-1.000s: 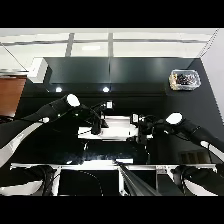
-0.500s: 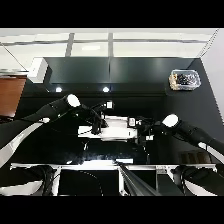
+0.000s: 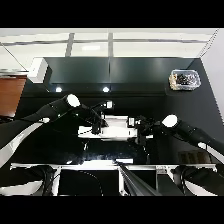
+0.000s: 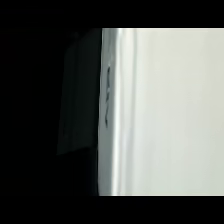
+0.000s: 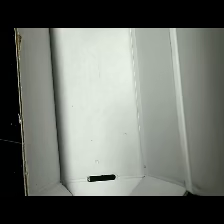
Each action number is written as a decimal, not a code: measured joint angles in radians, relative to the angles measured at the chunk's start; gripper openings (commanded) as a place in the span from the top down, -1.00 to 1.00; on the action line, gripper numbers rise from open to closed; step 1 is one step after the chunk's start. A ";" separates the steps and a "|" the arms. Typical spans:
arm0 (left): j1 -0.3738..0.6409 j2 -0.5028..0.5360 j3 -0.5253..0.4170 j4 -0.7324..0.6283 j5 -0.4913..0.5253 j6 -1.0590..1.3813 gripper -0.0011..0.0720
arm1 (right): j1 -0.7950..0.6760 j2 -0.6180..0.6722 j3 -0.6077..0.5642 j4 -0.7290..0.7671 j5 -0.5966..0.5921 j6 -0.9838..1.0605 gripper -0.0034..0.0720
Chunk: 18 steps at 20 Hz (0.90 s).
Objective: Fold the box and place the chain.
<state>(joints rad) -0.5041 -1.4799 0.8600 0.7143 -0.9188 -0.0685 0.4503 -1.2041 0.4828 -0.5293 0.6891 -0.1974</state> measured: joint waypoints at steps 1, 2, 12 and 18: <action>0.000 0.000 0.000 0.000 0.000 0.000 0.90 | 0.000 0.000 0.000 -0.001 -0.001 0.000 -0.98; 0.000 0.000 0.000 0.001 0.000 0.000 0.90 | 0.000 0.000 0.000 -0.001 -0.002 0.001 -0.87; 0.005 0.011 0.049 0.032 -0.056 -0.041 -0.39 | 0.000 0.000 0.001 -0.004 -0.002 0.004 -0.33; 0.045 0.156 0.104 0.274 -0.167 -0.282 0.43 | 0.000 0.000 0.001 -0.005 -0.002 0.002 -0.33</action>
<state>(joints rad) -0.4595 -1.3235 0.9638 0.9886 -1.0863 -0.3508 0.4503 -1.2041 0.4835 -0.5343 0.6868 -0.1955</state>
